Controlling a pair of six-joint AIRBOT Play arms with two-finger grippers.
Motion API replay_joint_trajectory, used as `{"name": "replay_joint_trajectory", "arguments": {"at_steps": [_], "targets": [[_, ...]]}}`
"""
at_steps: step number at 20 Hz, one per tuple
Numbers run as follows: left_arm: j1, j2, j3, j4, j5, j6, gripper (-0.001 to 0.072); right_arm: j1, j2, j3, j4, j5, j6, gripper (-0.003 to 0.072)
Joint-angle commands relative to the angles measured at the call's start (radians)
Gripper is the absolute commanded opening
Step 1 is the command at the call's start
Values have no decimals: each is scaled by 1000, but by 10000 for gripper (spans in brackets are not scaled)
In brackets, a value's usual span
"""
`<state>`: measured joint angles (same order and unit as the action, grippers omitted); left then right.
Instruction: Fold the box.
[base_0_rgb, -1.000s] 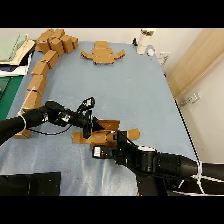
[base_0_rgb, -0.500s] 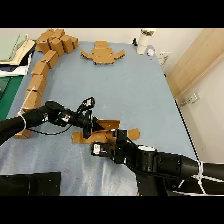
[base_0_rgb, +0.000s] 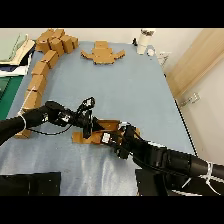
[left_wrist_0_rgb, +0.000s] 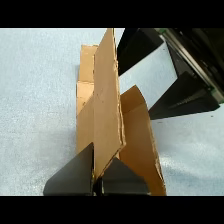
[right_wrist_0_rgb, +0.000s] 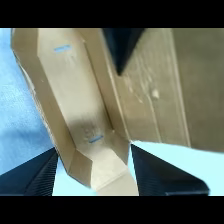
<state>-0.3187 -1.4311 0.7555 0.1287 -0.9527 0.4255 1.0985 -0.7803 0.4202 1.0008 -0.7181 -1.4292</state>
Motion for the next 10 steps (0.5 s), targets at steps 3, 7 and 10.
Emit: {"name": "replay_joint_trajectory", "arguments": {"at_steps": [3,7,10], "targets": [[0,0,0,0,0,0,12,-97,50,-49,5,135,-85,716],[0,0,0,0,0,0,12,-245,47,-48,283,232,-451,716],[0,0,0,0,0,0,11,-402,26,-45,758,237,-982,716]]}}
